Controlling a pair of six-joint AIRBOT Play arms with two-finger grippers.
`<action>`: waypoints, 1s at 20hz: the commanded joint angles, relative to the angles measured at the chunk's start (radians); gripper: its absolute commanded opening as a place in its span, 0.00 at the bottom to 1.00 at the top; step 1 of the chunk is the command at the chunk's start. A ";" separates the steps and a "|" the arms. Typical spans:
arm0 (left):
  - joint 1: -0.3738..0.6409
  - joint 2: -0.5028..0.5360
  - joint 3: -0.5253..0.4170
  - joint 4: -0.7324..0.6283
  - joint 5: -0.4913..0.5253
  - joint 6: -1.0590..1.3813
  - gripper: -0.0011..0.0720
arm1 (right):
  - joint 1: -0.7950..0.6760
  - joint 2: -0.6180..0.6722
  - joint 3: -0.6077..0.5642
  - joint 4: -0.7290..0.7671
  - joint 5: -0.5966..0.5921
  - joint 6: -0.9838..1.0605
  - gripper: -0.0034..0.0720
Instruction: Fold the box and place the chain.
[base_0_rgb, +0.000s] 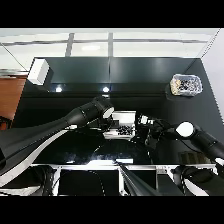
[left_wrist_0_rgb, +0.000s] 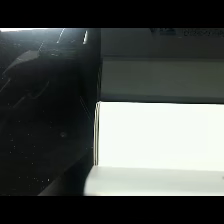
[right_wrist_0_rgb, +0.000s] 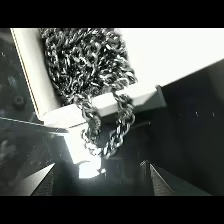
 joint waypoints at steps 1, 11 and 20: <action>0.001 0.000 0.001 0.000 0.000 0.000 0.06 | 0.018 -0.055 -0.016 0.151 -0.058 -0.260 1.00; 0.001 0.000 0.001 0.000 0.000 0.000 0.06 | 0.016 -0.097 -0.014 0.229 -0.101 -0.291 0.55; 0.001 0.000 0.001 0.000 0.000 0.000 0.06 | -0.055 0.098 0.029 0.119 -0.090 -0.010 0.06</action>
